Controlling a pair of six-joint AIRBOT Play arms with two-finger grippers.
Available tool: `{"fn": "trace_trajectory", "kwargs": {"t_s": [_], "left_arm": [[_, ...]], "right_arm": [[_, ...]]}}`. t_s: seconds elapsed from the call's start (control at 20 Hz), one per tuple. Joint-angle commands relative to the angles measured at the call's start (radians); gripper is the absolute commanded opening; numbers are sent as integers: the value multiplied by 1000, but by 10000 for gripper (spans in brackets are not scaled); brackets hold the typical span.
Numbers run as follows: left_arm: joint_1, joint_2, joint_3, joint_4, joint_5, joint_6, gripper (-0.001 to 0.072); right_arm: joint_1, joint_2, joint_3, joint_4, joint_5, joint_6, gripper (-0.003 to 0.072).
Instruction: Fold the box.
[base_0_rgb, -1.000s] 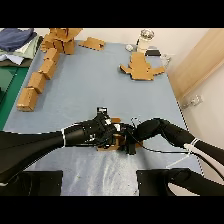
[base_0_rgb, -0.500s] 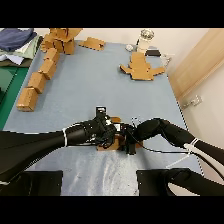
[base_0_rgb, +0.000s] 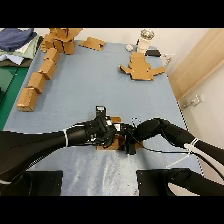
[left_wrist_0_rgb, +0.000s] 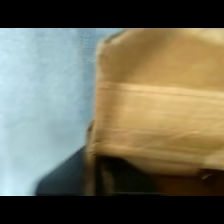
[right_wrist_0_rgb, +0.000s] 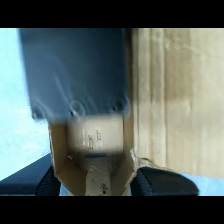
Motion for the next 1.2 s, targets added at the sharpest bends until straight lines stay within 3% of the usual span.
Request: {"fn": "trace_trajectory", "kwargs": {"t_s": [0.0,1.1,1.15], "left_arm": [[0,6,11,-3,-31,1,427],[60,185,31,50,-265,36,394],[65,186,31,48,-278,47,237]], "right_arm": [[0,0,0,0,0,-1,501],[0,0,0,0,0,-1,501],[0,0,0,0,0,-1,501]]}}
